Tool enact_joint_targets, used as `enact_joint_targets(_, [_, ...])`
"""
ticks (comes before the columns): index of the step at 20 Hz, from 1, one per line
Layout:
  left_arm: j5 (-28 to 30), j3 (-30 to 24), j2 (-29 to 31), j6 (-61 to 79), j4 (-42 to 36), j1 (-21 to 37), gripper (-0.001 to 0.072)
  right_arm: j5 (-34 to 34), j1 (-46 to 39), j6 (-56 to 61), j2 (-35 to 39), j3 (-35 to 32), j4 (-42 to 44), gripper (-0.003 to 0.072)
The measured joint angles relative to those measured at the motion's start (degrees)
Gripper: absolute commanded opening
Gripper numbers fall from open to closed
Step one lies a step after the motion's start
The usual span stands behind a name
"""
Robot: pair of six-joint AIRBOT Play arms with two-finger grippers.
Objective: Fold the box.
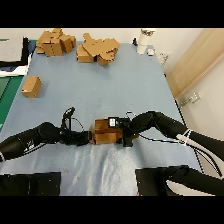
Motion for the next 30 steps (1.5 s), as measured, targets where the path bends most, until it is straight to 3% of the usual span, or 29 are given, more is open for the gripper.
enact_joint_targets(9, [-3.17,5.86,-0.26,-2.54,5.73,-0.28,0.0013,0.02,0.0,-0.02,-0.02,0.0,0.0,0.0599])
enact_joint_targets(10, [-4.04,6.12,-0.26,-2.62,6.1,0.15,0.0072,0.0,0.0,0.0,0.0,0.0,0.0,0.0599])
enact_joint_targets(11, [-4.94,6.43,-0.26,-2.62,6.4,0.76,0.0237,0.02,0.0,0.0,-0.02,0.0,0.0,0.0599])
enact_joint_targets(12, [-5.86,6.69,-0.26,-2.84,6.62,1.44,0.0254,0.02,0.0,0.0,-0.02,0.0,0.0,0.06])
enact_joint_targets(24, [-15.61,9.51,-0.46,2.75,4.5,6.71,0.027,0.0,0.0,-0.02,-0.02,0.0,0.02,0.0599])
enact_joint_targets(25, [-15.78,9.55,-0.68,4.57,3.08,6.71,0.0458,0.0,0.0,-0.02,-0.02,0.0,0.02,0.0599])
enact_joint_targets(26, [-15.96,9.62,-1.05,6.16,1.77,6.71,0.0523,0.0,0.0,-0.02,-0.02,0.0,0.02,0.06])
enact_joint_targets(30, [-16.41,9.68,-2.71,9.53,-2.05,6.75,0.0524,0.0,0.0,-0.02,0.0,0.0,0.02,0.0599])
